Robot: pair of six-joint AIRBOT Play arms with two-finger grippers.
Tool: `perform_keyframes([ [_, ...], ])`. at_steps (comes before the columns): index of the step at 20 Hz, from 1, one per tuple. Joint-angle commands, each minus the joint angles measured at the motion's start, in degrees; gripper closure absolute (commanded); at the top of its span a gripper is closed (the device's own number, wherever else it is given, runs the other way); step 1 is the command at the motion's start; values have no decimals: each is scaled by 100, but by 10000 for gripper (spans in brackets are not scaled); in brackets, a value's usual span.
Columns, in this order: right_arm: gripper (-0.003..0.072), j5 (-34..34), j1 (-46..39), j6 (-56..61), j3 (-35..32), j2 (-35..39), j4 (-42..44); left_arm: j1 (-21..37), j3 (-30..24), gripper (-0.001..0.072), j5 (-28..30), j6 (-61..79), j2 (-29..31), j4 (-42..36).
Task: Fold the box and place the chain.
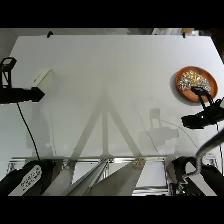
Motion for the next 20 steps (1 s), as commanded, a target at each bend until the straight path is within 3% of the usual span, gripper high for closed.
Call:
perform_keyframes([
  [1, 667, 2, -4, 0, 2, 4, 0, 533, -17, 432, -402, -420, -334, 199],
  [7, 667, 2, -4, 0, 2, 4, 0, 520, -17, 422, -710, -678, -874, 420],
  [10, 667, 2, -4, 0, 2, 4, 0, 516, -17, 179, -798, -678, -890, 402],
  [12, 667, 2, -4, 0, 2, 4, 0, 516, -20, 161, -894, -678, -898, 407],
  [14, 667, 2, -4, 0, 2, 4, 0, 485, -20, 22, -1045, -697, -898, 391],
  [20, 667, 0, -4, 0, 2, 4, 0, 339, -20, 2, -1464, -970, -866, 422],
])
